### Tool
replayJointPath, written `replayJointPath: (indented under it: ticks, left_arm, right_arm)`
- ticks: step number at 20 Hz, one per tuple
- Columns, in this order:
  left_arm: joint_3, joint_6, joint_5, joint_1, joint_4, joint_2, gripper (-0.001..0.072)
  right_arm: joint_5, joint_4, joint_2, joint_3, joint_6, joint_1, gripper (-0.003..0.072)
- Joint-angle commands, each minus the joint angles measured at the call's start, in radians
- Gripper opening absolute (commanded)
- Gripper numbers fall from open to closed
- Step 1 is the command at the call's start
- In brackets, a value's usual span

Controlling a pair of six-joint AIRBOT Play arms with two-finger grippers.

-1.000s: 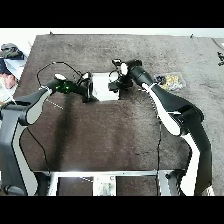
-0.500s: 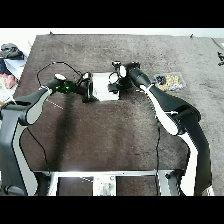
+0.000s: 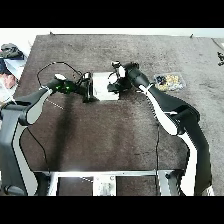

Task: Fold the box and place the chain.

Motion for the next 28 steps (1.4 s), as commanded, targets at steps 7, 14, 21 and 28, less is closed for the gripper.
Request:
replayJointPath:
  ticks: [7, 14, 21, 28]
  left_arm:
    - [0.000, 0.000, 0.000, 0.001, 0.001, 0.000, 0.0365]
    - [0.000, 0.000, 0.000, 0.001, 0.001, 0.000, 0.0365]
    - [0.000, 0.000, 0.000, 0.001, 0.001, 0.000, 0.0365]
    - [0.000, 0.000, 0.000, 0.001, 0.001, 0.000, 0.0364]
  right_arm:
    - [-0.003, -0.002, 0.003, 0.003, 0.003, 0.001, 0.0360]
    - [0.043, -0.002, 0.057, 0.003, -0.008, 0.001, 0.0391]
    - [0.080, -0.002, 0.069, 0.002, -0.019, 0.001, 0.0389]
    - [0.021, -0.008, 0.040, 0.003, -0.018, 0.002, 0.0371]
